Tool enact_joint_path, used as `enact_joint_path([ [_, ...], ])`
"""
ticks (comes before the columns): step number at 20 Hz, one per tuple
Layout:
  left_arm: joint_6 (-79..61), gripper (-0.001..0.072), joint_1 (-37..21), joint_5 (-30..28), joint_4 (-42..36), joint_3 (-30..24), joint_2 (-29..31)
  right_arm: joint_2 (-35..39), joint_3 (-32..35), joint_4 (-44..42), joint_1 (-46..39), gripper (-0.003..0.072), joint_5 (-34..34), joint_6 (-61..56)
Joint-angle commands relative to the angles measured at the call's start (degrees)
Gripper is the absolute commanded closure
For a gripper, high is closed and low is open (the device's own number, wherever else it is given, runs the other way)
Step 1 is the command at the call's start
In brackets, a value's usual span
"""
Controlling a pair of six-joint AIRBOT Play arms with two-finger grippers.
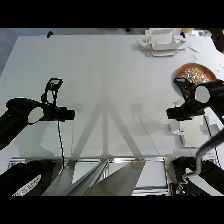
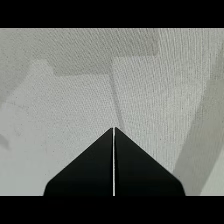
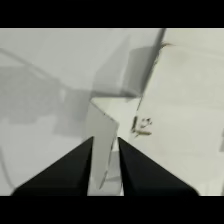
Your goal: Fold the box and place the chain.
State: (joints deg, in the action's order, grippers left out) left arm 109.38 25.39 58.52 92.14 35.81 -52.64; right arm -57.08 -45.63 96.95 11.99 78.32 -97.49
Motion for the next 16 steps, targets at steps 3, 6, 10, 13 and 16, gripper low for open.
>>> enact_joint_path([
  [3, -0.02, 0.0699, 0.0, 0.0, 0.02, 0.0, -0.04, -0.02, 0.04, 17.73, -4.61, 0.0288, -7.96, 0.0],
  [6, -0.02, 0.0699, 0.0, 0.0, 0.02, -0.02, -0.04, -0.07, 0.04, 20.5, -13.88, 0.0287, -4.66, 0.17],
  [10, -0.02, 0.0699, 0.0, -0.02, 0.02, -0.02, -0.02, -0.44, 0.04, 18.38, -24.96, 0.0284, 0.42, 7.93],
  [13, -0.02, 0.0699, 0.0, 0.0, 0.02, 0.0, -0.04, -2.19, 0.07, 18.75, -26.36, 0.0236, 1.92, 10.19],
  [16, -0.02, 0.0699, 0.0, 0.0, 0.02, 0.0, -0.04, -7.21, 0.07, 19.76, -26.36, 0.0226, 3.58, 9.92],
])
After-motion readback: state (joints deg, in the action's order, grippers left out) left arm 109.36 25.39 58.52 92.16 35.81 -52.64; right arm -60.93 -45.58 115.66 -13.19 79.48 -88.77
